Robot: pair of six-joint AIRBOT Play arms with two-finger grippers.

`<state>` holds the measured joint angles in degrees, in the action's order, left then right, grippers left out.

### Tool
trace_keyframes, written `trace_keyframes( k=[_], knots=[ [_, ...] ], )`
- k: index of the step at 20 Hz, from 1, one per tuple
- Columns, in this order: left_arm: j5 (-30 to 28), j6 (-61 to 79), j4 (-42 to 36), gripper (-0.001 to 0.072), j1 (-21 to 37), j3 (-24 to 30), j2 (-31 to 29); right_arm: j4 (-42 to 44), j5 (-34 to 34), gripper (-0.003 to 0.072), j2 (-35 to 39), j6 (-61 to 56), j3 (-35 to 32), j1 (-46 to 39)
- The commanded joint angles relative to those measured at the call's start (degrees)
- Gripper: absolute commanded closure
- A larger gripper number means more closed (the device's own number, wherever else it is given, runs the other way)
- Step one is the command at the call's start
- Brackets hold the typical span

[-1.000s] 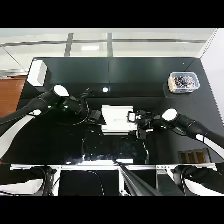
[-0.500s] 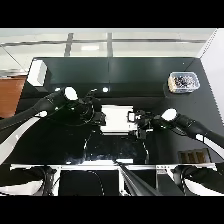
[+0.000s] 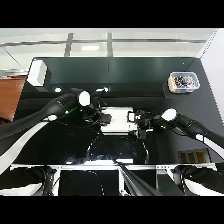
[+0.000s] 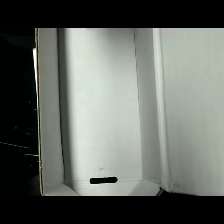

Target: Fold the box and place the chain.

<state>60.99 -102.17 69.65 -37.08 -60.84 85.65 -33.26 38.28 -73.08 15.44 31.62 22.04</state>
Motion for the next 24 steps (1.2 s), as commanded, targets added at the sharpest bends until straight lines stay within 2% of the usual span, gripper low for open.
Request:
trace_keyframes(
  k=[1, 4, 5, 6, 16, 17, 18, 21, 22, 23, 24],
  knots=[
    [-0.5, -16.13, 9.88, 0.0314, -5.73, -2.29, 0.04, 0.0, 0.02, 0.0563, 0.02, 0.0, -0.02, 0.0],
    [0.81, -20.26, 11.3, 0.0315, -7.15, -2.49, 0.07, 0.0, 0.02, 0.0563, 0.02, 0.0, -0.02, 0.0],
    [1.75, -20.52, 11.32, 0.0331, -7.13, -2.49, 0.07, 0.0, 0.02, 0.0563, 0.02, 0.0, -0.02, 0.0],
    [2.54, -20.52, 11.61, 0.0385, -7.13, -2.49, 0.07, 0.0, 0.02, 0.0563, 0.02, 0.0, -0.02, 0.0],
    [2.47, -21.99, 12.85, 0.0386, -6.91, -2.47, 0.66, 0.0, 0.04, 0.0563, 0.02, 0.0, -0.02, 0.0],
    [2.25, -22.69, 12.87, 0.0391, -7.13, -2.47, 0.83, 0.0, 0.02, 0.0563, 0.02, 0.0, -0.02, 0.0],
    [1.77, -22.82, 12.81, 0.0431, -7.23, -2.47, 0.9, 0.0, 0.02, 0.0563, 0.02, 0.0, -0.02, 0.0],
    [0.92, -24.37, 12.83, 0.0437, -7.52, -2.49, 0.9, 0.0, 0.02, 0.0563, 0.02, 0.0, -0.02, 0.0],
    [0.68, -25.18, 12.85, 0.0488, -7.56, -2.47, 0.92, 0.0, 0.04, 0.0563, 0.02, 0.0, -0.02, 0.0],
    [0.42, -25.42, 12.83, 0.0599, -7.56, -2.49, 0.92, 0.0, 0.04, 0.0563, 0.02, 0.0, -0.02, 0.0],
    [0.28, -25.42, 12.83, 0.0628, -7.67, -2.49, 0.92, 0.0, 0.04, 0.0563, 0.02, 0.0, -0.02, 0.0]
  ],
)
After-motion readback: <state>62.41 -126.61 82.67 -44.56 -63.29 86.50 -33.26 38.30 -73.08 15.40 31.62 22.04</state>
